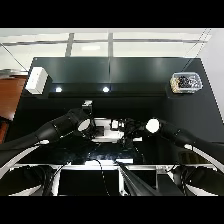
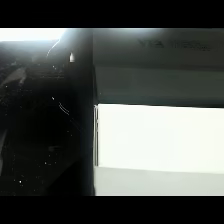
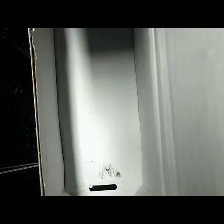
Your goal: Fold the box and place the chain.
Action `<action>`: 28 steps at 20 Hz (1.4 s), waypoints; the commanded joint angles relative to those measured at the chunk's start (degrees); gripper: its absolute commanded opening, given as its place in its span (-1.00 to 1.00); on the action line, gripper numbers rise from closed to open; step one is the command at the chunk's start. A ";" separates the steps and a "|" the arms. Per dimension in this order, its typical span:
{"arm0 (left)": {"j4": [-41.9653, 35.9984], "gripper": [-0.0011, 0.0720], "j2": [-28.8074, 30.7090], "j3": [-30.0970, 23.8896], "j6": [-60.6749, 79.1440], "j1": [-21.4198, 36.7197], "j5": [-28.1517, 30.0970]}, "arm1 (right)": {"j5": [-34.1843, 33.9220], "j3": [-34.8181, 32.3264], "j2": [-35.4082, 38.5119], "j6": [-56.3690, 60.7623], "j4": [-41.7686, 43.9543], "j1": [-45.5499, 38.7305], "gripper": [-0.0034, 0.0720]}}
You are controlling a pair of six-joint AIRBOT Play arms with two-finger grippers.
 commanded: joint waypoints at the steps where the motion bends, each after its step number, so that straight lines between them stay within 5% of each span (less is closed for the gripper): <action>1: -0.15 -0.89 -0.04 0.13 0.33 -0.15 -0.63 | 0.11 -0.02 -0.02 0.00 0.04 0.04 0.32; 3: -0.17 -0.75 -0.02 0.15 0.31 -0.11 -0.63 | 0.11 -0.02 -0.02 0.00 0.04 0.04 0.32; 5: -0.20 0.09 0.13 0.15 0.26 -0.09 -0.81 | 0.11 -0.02 -0.02 0.00 0.04 0.04 0.32; 6: -0.20 0.23 0.26 0.15 0.26 -0.09 -0.79 | 0.11 -0.02 -0.02 0.00 0.04 0.04 0.32; 13: 1.31 0.22 0.28 0.13 0.04 0.50 -0.98 | 0.13 -0.02 -0.02 0.04 0.07 0.04 0.32; 19: 1.38 -0.89 0.20 0.13 0.20 0.50 1.01 | 0.13 -0.02 -0.02 0.26 0.09 0.04 0.32; 23: 1.31 -0.89 0.20 0.13 0.31 0.50 0.74 | 0.13 -0.02 0.02 1.46 0.26 0.02 0.43; 24: 1.29 -0.89 0.20 0.13 0.31 0.50 0.66 | 0.13 0.00 0.13 3.72 0.17 0.02 0.89; 28: 0.76 -0.89 0.22 0.13 2.21 0.50 0.35 | 4.83 0.61 2.78 11.34 -9.60 0.00 0.95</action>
